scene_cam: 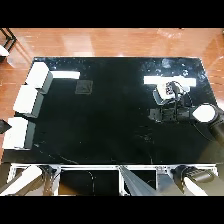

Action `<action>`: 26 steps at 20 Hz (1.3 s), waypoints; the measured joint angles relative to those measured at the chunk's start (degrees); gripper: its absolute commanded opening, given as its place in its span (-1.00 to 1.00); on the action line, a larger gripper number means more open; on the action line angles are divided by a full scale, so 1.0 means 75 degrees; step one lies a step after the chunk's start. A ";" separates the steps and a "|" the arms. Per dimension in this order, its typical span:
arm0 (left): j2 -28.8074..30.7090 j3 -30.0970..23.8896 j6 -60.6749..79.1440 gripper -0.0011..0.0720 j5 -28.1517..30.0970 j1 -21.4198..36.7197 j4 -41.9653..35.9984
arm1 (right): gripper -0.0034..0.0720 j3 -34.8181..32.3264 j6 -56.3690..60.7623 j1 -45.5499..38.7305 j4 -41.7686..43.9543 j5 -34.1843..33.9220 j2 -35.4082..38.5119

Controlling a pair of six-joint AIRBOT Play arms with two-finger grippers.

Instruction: Fold the box and place the chain.

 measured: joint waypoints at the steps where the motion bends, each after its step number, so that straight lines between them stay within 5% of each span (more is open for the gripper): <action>1: -0.0012 0.0096 0.0023 0.79 0.0047 0.0000 -0.0096 | -0.86 0.0000 0.0012 0.0000 0.0009 0.0000 0.0000; 5: -0.0003 0.0956 0.0050 0.78 0.0280 -0.0093 -0.1577 | -0.86 0.0143 0.0041 -0.0073 0.0012 -0.0131 0.0000; 7: 0.0029 0.1492 -0.0050 0.55 0.0283 -0.0443 -0.2640 | -0.86 0.0490 0.0038 -0.0213 0.0003 -0.0125 0.0000; 8: 0.0070 0.1763 -0.0248 0.09 0.0262 -0.0772 -0.3013 | -0.86 0.0769 0.0029 -0.0303 -0.0061 -0.0035 0.0000; 9: 0.0125 0.1990 -0.0478 -0.61 0.0204 -0.1157 -0.3287 | -0.86 0.1084 0.0026 -0.0385 -0.0166 0.0134 0.0000; 10: 0.0207 0.2203 -0.0746 -0.93 0.0114 -0.1661 -0.3421 | -0.86 0.1437 0.0023 -0.0452 -0.0323 0.0420 0.0003; 17: 0.1195 0.2480 -0.3206 -0.93 -0.0277 -0.5796 -0.2398 | -0.86 0.2862 0.0647 -0.0635 -0.2576 0.2527 0.1338; 21: 0.2308 0.1000 -0.4741 -0.93 0.0425 -0.7597 -0.1323 | -0.86 0.1950 0.1037 -0.0650 -0.3576 0.2914 0.2818; 26: 0.3410 -0.1023 -0.5933 -0.93 0.1387 -0.8478 -0.0822 | -0.86 0.0606 0.1303 -0.0653 -0.3923 0.2859 0.3654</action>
